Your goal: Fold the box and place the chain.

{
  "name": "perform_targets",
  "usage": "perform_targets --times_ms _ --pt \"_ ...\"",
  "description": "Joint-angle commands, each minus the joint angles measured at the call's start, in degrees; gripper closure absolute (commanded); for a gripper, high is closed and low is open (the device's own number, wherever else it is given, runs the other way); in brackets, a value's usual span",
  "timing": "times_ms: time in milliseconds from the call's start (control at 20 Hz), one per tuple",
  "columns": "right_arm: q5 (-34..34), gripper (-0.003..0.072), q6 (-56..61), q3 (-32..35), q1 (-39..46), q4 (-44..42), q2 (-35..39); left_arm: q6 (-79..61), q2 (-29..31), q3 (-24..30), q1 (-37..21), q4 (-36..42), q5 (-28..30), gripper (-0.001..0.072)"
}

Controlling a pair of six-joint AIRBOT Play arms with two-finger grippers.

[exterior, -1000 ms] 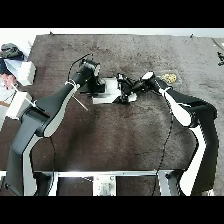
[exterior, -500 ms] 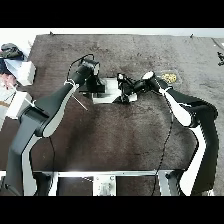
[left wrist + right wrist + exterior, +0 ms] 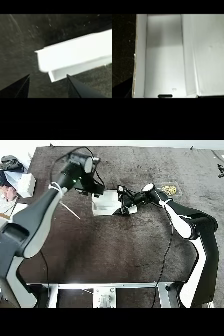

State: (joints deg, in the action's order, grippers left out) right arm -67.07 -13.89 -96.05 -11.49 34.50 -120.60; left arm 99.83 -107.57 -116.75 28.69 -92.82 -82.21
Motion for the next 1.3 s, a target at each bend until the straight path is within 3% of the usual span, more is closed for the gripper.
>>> perform_targets --times_ms 0,150,250,400,550,850,900,1000,1100,1250 --pt "0.0 0.0214 0.0 -0.02 -0.07 -0.02 -0.02 -7.61 6.8 2.62 -1.36 0.22 3.39 0.0226" --pt "0.0 0.0214 0.0 -0.02 -0.07 -0.02 -0.02 -13.66 15.21 12.66 -2.43 2.51 14.56 0.0227" --pt "-0.02 0.0214 0.0 -0.02 -0.07 -0.02 -0.02 -22.34 19.67 21.66 -4.94 8.55 20.92 0.0227" --pt "-0.02 0.0214 0.0 -0.02 -0.07 -0.02 -0.02 -46.4 22.73 35.19 -11.69 28.83 27.85 0.0227" --pt "0.0 0.0214 0.0 -0.02 -0.07 -0.02 -0.02 -72.65 22.32 44.39 -19.19 50.93 29.22 0.0227" --pt "-0.02 0.0214 0.0 -0.02 -0.07 -0.02 -0.02 -76.32 21.97 45.51 -21.77 57.55 38.58 0.0214" --pt "-0.02 0.0214 0.0 -0.02 -0.07 -0.02 -0.02 -76.5 21.16 45.44 -21.79 59.19 41.51 0.0093" --pt "0.02 0.0213 0.0 -0.02 -0.07 -0.02 -0.02 -81.07 17.31 43.69 -22.95 59.63 42.12 0.0096" --pt "0.0 0.0214 0.0 -0.02 -0.07 -0.02 -0.02 -88.54 10.21 38.27 -25.44 63.8 33.97 0.0096" --pt "0.0 0.0213 0.0 -0.02 -0.07 -0.02 -0.02 -96.59 -0.81 27.63 -30.05 66.97 14.53 0.0107"
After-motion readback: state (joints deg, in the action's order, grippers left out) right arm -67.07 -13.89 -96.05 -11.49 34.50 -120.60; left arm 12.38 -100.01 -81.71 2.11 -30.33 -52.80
